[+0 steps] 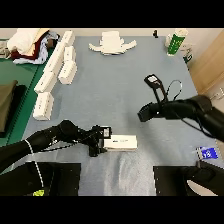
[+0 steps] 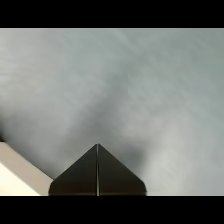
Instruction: Fold the box.
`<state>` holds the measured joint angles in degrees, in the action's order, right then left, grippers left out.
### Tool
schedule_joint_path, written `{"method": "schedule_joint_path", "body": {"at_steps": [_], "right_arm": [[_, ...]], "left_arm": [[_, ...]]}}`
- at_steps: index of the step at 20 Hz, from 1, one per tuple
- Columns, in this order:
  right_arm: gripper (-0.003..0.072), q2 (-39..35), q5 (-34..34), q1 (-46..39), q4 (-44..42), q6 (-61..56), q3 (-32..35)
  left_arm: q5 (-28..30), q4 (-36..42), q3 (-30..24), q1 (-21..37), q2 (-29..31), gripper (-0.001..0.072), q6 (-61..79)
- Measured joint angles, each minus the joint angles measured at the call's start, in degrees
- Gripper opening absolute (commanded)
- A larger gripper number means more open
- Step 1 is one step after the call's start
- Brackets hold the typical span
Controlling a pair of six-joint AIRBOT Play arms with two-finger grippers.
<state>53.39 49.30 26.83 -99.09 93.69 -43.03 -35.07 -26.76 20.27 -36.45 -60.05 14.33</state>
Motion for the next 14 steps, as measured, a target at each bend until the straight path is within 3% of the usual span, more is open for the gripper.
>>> {"method": "schedule_joint_path", "body": {"at_steps": [2,5,10,14], "right_arm": [[0.0021,3.15,9.88,-3.1,7.06,-9.84,-4.11],[0.002,5.95,17.86,-5.38,12.2,-19.54,-7.06],[0.002,7.43,22.67,-6.58,15.52,-25.46,-8.55],[0.002,7.69,23.76,-6.8,16.22,-26.82,-8.79]], "left_arm": [[0.0,0.0,0.0,0.0,0.0,0.0479,0.0],[0.02,-0.07,0.2,0.0,0.02,0.0479,-0.33],[0.22,-0.37,2.27,1.46,4.46,0.0479,-10.58],[0.7,-10.01,3.52,10.49,12.35,0.048,-33.24]]}}
